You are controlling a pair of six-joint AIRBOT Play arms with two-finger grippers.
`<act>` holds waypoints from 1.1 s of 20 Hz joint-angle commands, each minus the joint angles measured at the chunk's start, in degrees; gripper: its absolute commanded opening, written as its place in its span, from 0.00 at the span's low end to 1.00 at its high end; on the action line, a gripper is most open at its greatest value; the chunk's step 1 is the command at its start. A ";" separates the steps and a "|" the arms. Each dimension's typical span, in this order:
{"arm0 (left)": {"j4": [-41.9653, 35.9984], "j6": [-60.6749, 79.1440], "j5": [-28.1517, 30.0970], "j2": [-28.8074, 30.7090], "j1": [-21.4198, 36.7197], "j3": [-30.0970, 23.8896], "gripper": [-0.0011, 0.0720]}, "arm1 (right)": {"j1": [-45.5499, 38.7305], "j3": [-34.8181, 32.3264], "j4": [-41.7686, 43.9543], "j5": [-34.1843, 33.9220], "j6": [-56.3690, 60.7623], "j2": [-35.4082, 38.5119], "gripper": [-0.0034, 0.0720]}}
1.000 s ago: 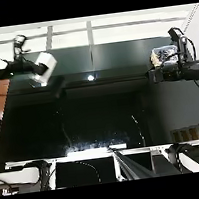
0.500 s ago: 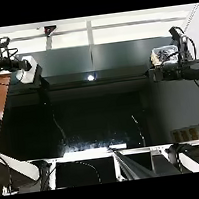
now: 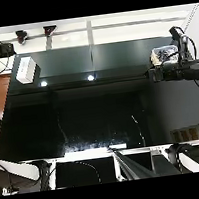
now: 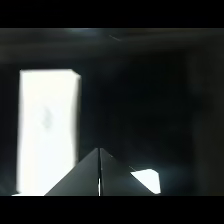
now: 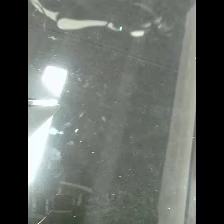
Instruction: Fold the box and place the chain.
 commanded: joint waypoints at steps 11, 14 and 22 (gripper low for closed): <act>-3.04 -4.50 32.22 62.62 -16.68 -80.72 0.06 | 0.02 -13.25 -12.41 -7.23 4.96 7.54 0.09; -3.04 -4.48 27.67 63.71 -15.45 -81.37 0.06 | 0.00 -13.22 -12.20 -7.30 4.96 7.54 0.09; -3.04 -4.46 29.51 63.63 -15.50 -81.48 0.06 | 0.00 -13.22 -12.26 -7.28 4.96 7.54 0.09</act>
